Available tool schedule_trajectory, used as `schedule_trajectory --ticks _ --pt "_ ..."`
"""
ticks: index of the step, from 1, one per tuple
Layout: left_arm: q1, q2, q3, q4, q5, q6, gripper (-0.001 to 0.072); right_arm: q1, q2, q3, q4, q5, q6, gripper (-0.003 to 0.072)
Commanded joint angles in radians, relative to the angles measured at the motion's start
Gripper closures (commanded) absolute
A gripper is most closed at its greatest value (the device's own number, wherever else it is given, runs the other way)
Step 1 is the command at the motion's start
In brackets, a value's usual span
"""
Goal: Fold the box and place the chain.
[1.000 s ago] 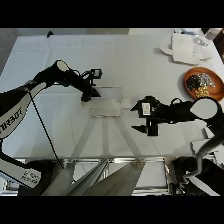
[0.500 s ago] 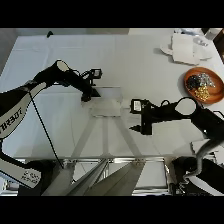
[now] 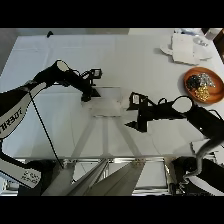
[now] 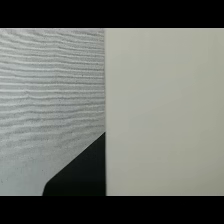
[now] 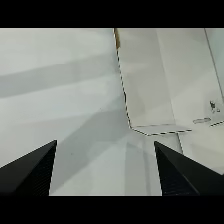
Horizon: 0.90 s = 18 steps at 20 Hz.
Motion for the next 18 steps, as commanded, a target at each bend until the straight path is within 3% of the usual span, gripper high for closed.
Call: schedule_trajectory --ticks 1,6,9,13,18 --pt "0.0 0.001 0.0 0.0 0.0 0.0 0.0695 -0.012 -0.018 -0.001 0.026 0.002 0.0 -0.0002" --pt "0.0 0.001 0.0 0.0 0.0 0.0 0.0695 -0.114 -0.063 -0.001 0.013 0.013 -0.002 -0.0002" --pt "0.0 0.001 0.0 0.0 0.0 0.0 0.0695 -0.102 -0.063 -0.001 0.002 -0.024 -0.216 -0.0002" --pt "0.0 0.001 0.0 0.0 0.0 0.0 0.0695 -0.064 -0.065 -0.013 0.032 -0.205 -0.405 -0.0002" --pt "0.0 0.001 0.0 0.0 0.0 0.0 0.0695 -0.071 -0.145 -0.013 0.13 -0.199 -0.511 -0.0002"
